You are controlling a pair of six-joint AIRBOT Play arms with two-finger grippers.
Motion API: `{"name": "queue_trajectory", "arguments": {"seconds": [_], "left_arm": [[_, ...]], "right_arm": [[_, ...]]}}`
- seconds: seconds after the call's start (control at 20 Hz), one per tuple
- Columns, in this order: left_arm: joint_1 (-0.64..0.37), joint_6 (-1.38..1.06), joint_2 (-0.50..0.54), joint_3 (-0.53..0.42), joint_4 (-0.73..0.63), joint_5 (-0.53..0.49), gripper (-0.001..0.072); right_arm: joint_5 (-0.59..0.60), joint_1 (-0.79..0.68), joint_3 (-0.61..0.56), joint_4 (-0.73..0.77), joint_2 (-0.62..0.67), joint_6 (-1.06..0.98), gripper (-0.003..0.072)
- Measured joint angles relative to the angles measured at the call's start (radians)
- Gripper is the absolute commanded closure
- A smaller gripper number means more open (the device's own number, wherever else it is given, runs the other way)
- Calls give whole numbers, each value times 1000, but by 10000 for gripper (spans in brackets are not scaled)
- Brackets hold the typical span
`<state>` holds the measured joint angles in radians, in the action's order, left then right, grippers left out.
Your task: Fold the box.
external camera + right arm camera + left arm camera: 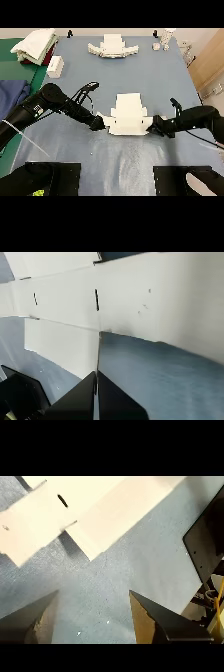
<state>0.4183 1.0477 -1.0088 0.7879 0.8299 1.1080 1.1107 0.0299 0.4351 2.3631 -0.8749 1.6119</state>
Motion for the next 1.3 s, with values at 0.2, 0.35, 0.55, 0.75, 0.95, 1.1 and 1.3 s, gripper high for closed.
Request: {"name": "queue_trajectory", "arguments": {"seconds": [0.2, 0.35, 0.55, 0.75, 0.95, 1.1, 1.3], "left_arm": [[0, 0, 0, 0, 0, -1, 23], [0, 0, 0, 0, 0, -2, 23], [0, 0, 0, 0, 0, -2, 23], [0, 0, 0, 0, 0, -2, 23], [0, -2, 0, 0, 0, -2, 23], [0, -3, 0, 0, 0, -2, 23], [0, -3, 0, 0, 0, -11, 23]], "right_arm": [[2, 3, 6, -96, 54, -16, 250], [47, -44, 94, -303, 65, -89, 268], [84, -166, 163, -488, 40, -128, 278], [96, -286, 182, -428, -64, -8, 278], [105, -344, 187, -264, -211, 151, 278], [133, -353, 187, -166, -290, 239, 279], [154, -333, 187, -98, -332, 301, 563]]}}
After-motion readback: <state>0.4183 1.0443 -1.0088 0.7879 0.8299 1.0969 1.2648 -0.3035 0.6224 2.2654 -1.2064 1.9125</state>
